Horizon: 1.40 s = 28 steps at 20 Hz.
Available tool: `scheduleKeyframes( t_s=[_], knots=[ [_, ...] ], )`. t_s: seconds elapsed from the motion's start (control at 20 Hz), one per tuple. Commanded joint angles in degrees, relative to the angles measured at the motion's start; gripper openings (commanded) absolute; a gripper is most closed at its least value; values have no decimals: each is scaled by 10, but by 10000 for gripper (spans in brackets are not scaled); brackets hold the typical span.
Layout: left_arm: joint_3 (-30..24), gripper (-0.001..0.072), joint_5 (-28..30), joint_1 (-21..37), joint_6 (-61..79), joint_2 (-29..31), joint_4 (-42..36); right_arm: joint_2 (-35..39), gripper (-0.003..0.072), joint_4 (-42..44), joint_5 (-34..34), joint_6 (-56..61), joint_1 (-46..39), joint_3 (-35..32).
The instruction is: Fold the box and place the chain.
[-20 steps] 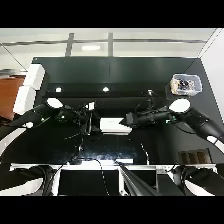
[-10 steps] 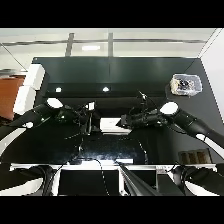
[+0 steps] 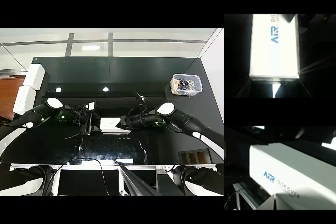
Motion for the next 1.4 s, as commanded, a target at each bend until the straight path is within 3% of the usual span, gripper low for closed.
scheduleKeyframes(
  t_s=[0.0,0.5,0.8,1.35],
  knots=[
    [1,465,0,0,0,0,0,-3,30,-3,-8,0,1,0],
    [1,465,0,0,0,0,0,-12,30,-43,-29,33,13,0],
    [1,465,0,0,0,0,0,-10,30,-39,-8,31,8,0],
    [1,465,1,-1,0,0,0,125,30,-75,92,9,-128,0]
  ],
)
